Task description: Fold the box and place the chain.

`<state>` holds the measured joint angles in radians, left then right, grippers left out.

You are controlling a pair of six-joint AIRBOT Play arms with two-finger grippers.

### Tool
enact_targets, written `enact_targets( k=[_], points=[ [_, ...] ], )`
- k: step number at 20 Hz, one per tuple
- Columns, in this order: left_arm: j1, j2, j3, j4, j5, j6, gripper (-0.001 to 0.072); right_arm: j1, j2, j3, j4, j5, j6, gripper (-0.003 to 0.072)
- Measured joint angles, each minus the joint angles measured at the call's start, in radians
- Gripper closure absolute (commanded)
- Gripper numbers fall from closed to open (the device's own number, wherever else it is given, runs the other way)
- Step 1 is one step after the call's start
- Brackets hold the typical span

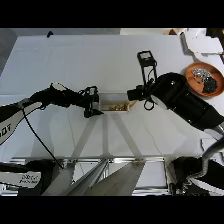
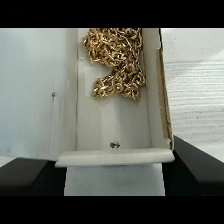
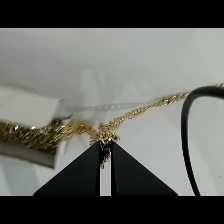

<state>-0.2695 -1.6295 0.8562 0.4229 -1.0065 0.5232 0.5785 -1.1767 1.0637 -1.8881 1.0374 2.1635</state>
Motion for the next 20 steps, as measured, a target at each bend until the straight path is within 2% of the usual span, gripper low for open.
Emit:
enact_targets(
  k=[4,14,20],
  points=[
    [0.000,0.000,0.000,0.000,0.000,0.000,0.0434,0.080,0.007,0.000,0.013,-0.018,-0.050,0.0679],
    [0.000,0.000,0.000,0.000,0.000,0.000,0.0434,0.122,-0.033,0.001,0.321,-0.353,-0.359,0.0679],
    [0.000,0.000,0.000,0.000,0.000,0.000,0.0434,0.123,-0.092,0.001,0.360,-0.423,-0.416,0.0677]
  ],
)
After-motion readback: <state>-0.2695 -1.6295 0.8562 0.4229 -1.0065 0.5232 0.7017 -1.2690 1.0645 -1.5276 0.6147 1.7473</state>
